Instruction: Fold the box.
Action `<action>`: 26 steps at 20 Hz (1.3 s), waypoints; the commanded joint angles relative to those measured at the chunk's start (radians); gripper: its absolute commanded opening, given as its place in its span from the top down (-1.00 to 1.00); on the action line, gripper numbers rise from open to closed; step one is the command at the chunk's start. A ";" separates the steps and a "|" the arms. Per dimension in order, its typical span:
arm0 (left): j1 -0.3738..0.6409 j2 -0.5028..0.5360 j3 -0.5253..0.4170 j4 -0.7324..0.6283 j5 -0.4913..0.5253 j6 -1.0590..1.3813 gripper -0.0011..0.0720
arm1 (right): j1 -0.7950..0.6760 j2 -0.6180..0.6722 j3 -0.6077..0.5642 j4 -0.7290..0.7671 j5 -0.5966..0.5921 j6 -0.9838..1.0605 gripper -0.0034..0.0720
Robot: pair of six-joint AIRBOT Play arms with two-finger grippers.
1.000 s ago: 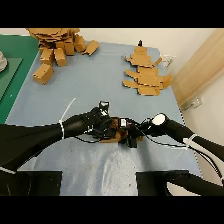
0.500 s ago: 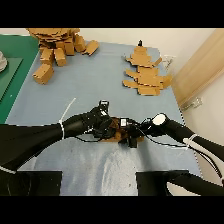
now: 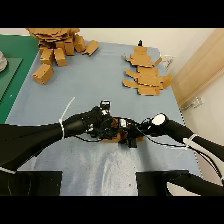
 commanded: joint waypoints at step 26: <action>0.605 0.314 -0.264 -0.806 0.010 1.764 0.94 | 0.000 0.000 0.000 -0.011 0.000 0.001 -0.33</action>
